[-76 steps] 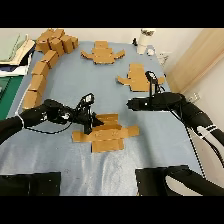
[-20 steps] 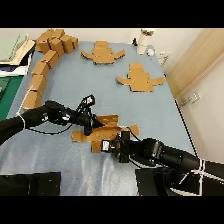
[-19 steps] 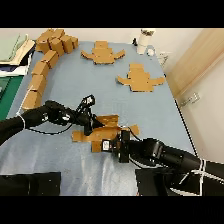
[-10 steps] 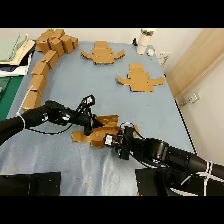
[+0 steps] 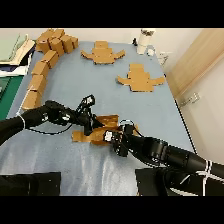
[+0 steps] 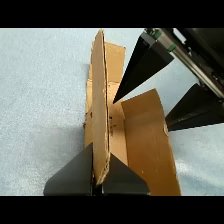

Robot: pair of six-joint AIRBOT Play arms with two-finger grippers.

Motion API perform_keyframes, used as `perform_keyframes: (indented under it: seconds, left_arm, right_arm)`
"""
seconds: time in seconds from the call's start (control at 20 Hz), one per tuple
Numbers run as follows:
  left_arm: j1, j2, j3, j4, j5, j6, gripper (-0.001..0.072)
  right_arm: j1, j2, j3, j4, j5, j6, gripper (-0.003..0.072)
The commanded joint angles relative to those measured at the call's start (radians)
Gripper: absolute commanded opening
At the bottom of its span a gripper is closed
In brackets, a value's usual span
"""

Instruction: Fold the box.

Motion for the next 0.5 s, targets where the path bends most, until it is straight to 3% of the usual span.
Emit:
perform_keyframes:
  seconds: [0.0, 0.25, 0.45]
  left_arm:
    - [0.000, 0.000, 0.000, 0.000, 0.000, 0.000, 0.0015]
    - [0.000, 0.000, 0.000, 0.000, 0.000, 0.000, 0.0015]
    - [0.000, 0.000, 0.000, 0.000, 0.000, 0.000, 0.0014]
  right_arm:
    - [-0.005, 0.008, 0.004, -0.037, -0.007, -0.030, 0.0720]
    - [-0.050, 0.013, 0.004, -0.028, 0.001, -0.060, 0.0720]
    - [-0.162, 0.043, 0.005, 0.217, 0.005, -0.385, 0.0720]
